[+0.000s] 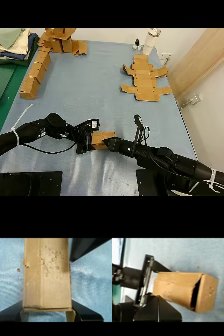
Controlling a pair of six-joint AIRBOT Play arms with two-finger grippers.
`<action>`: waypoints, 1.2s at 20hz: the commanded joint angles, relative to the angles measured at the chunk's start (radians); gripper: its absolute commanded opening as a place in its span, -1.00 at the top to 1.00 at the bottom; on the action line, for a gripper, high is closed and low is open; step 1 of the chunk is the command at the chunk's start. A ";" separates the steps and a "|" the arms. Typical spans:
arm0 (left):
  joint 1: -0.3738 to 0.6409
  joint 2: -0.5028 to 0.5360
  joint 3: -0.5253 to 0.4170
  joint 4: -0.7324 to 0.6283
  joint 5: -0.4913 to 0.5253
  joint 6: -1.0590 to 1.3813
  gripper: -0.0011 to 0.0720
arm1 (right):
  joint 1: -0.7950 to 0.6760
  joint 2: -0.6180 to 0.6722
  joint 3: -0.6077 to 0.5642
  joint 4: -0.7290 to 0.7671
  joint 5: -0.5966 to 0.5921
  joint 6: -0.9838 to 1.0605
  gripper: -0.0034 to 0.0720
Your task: Fold the box.
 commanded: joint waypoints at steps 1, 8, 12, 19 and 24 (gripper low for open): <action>0.001 0.000 0.001 0.000 0.000 0.000 -0.69 | 0.001 -0.078 -0.003 0.007 0.058 0.004 0.91; 0.001 0.000 0.001 0.000 0.000 0.000 -0.69 | 0.029 -0.114 -0.003 -0.036 0.074 0.002 0.91; 0.001 0.000 0.001 0.000 0.000 0.000 -0.69 | 0.027 0.006 0.013 -0.157 0.095 -0.014 0.91; 0.001 0.000 0.001 0.000 0.000 0.000 -0.69 | -0.233 0.243 0.188 -0.715 -0.857 0.272 0.91; 0.001 0.000 0.001 0.000 0.000 0.000 -0.69 | -0.407 0.212 0.309 -0.812 -1.153 0.431 0.91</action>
